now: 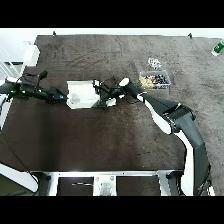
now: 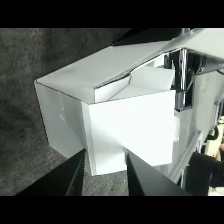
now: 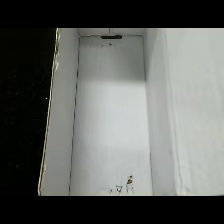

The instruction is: Fold the box and place the chain.

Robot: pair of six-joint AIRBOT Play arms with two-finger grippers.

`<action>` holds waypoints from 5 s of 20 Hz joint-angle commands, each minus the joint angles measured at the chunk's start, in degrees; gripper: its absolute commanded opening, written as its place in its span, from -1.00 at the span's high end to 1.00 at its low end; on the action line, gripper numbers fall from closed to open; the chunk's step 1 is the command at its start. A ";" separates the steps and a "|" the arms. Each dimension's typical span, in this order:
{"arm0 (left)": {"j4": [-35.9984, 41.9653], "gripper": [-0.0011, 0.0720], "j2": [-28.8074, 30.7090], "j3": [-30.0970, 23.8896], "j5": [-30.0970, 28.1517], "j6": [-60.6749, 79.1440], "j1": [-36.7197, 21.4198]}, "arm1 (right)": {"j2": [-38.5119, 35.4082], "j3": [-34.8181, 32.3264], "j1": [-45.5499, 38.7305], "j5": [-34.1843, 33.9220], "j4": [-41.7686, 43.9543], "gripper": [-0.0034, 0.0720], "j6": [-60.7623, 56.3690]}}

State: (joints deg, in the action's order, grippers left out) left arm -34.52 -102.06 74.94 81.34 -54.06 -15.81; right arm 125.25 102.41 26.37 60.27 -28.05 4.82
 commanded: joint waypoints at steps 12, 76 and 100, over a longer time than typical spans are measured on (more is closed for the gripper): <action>-6.34 0.13 2.67 0.57 -6.19 -7.06 5.05 | 0.00 0.00 0.02 0.00 0.00 -0.64 -0.02; -54.07 0.91 0.02 10.16 -12.44 -43.28 27.15 | 0.00 0.00 0.02 0.00 0.00 -0.64 -0.02; -53.59 -0.39 10.14 10.69 -6.95 -39.23 24.50 | 0.00 0.00 0.02 0.00 0.00 -0.64 -0.02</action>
State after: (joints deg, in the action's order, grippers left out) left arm -88.05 -95.04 85.71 73.36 -94.61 10.07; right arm 125.25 102.43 26.37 60.25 -28.08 4.80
